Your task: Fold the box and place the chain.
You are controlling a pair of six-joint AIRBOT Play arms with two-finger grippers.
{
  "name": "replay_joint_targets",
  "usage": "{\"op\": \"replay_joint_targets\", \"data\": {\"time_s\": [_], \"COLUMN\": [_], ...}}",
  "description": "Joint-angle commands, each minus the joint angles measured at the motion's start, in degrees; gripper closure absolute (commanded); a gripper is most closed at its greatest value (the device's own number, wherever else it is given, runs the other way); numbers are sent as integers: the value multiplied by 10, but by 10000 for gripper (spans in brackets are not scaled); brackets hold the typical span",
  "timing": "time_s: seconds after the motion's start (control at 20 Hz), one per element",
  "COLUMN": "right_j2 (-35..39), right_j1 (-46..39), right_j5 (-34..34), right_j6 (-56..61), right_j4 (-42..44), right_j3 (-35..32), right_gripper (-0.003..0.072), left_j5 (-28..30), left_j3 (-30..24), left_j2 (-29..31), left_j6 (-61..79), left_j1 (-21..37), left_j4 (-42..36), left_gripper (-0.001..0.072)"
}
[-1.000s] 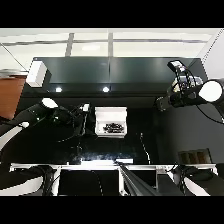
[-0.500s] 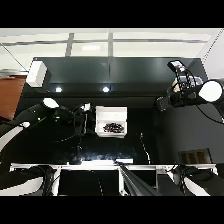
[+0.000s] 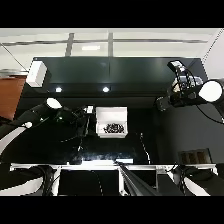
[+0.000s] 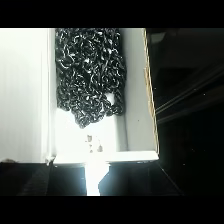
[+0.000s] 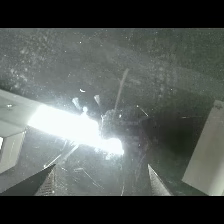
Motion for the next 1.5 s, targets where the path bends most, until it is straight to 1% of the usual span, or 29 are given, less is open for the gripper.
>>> {"op": "replay_joint_targets", "data": {"time_s": [0.0,0.1,0.15,0.2,0.3,0.35,0.45,0.55,0.6,0.65,0.75,0.8,0.85,0.95,1.15,1.3,1.45], "right_j2": [0,0,0,0,-5,-14,-47,-88,-114,-139,-176,-188,-195,-198,-198,-198,-197], "right_j1": [0,0,0,0,0,0,1,1,1,2,10,15,19,24,25,31,47], "right_j5": [0,0,0,0,-4,-9,-41,-93,-104,-103,-102,-96,-84,-43,56,87,91], "right_j6": [0,0,0,0,0,0,-33,-106,-143,-185,-327,-389,-425,-489,-564,-590,-594], "right_j4": [0,0,0,0,6,22,85,184,233,276,355,386,408,423,436,442,435], "right_j3": [0,0,0,0,0,0,0,3,13,23,28,28,28,28,28,28,28], "right_gripper": [-20,-20,-19,-20,-19,-19,-19,-19,-19,-18,-18,-19,-13,-12,-13,-15,-22], "left_j5": [16,16,16,16,16,16,16,16,16,16,16,16,16,16,16,17,17], "left_j3": [0,0,0,0,0,0,0,0,0,0,0,0,0,0,0,0,0], "left_j2": [0,0,0,0,0,0,0,0,0,0,0,0,0,0,0,0,0], "left_j6": [-12,-13,-13,-13,-13,-13,-13,-13,-13,-13,-13,-13,-13,-13,-13,-13,-13], "left_j1": [-11,-19,-20,-20,-20,-20,-20,-20,-20,-20,-20,-20,-20,-20,-20,-20,-20], "left_j4": [11,23,23,23,23,23,23,23,23,23,23,23,23,23,23,23,23], "left_gripper": [10,69,200,251,251,251,251,251,251,251,251,251,251,250,250,250,250]}}
